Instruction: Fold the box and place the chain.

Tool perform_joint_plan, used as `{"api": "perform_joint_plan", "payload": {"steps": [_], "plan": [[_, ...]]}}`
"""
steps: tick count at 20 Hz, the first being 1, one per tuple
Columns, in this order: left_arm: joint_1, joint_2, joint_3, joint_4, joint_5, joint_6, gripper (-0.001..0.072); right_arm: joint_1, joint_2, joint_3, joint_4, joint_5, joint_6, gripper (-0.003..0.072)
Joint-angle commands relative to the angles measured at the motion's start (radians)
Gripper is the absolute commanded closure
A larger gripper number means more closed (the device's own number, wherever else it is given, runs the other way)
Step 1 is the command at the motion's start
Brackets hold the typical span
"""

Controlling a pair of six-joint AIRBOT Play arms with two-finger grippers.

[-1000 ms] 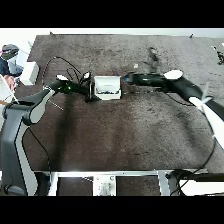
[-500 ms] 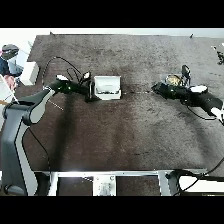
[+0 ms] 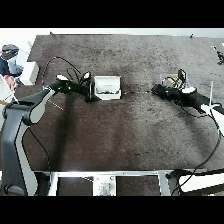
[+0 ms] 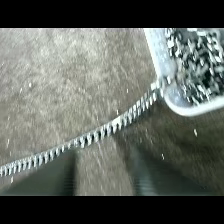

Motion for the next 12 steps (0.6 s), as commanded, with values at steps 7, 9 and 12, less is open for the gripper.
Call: {"api": "perform_joint_plan", "payload": {"steps": [7, 9, 12], "plan": [[-0.001, 0.0, 0.001, 0.0, 0.0, 0.0, 0.0424, 0.045, -0.042, 0.043, 0.069, -0.037, -0.052, 0.0673], [-0.001, 0.0, 0.001, 0.0, 0.0, 0.0, 0.0424, 0.082, 0.019, 0.043, 0.069, -0.014, -0.052, 0.0673], [-0.001, 0.0, 0.001, 0.0, 0.0, 0.0, 0.0423, 0.157, 0.145, 0.043, 0.073, 0.085, -0.053, 0.0673]]}}
